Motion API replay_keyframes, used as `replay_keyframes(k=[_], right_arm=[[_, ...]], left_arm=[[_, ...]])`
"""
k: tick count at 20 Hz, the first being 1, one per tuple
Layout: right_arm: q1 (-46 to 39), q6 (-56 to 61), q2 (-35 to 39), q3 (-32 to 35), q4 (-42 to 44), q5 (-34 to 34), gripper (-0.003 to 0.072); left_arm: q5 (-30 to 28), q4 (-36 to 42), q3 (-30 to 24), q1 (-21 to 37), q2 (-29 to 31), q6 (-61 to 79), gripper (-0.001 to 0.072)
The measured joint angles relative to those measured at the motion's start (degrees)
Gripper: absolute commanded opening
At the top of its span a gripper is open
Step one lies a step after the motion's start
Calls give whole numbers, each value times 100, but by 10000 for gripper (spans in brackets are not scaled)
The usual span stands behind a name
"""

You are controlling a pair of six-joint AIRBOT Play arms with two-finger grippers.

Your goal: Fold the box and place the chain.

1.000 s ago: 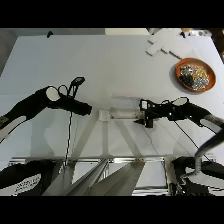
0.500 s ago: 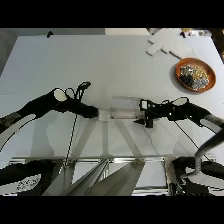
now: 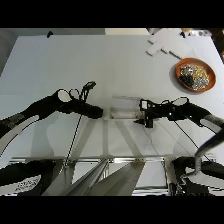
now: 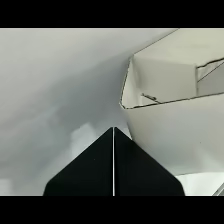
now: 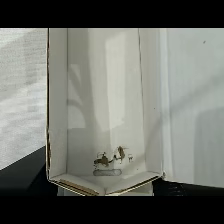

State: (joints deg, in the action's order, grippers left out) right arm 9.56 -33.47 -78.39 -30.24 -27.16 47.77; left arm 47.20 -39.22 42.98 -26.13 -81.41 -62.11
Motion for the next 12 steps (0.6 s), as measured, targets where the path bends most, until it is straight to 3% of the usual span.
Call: replay_keyframes(k=[4, 12], right_arm=[[0, 0, 0, 0, 0, 0, 429], [0, 0, 0, 0, -2, 0, 429]], left_arm=[[-48, 72, 188, -107, 101, 44, 219], [-28, 94, 289, -155, 291, 59, 242]])
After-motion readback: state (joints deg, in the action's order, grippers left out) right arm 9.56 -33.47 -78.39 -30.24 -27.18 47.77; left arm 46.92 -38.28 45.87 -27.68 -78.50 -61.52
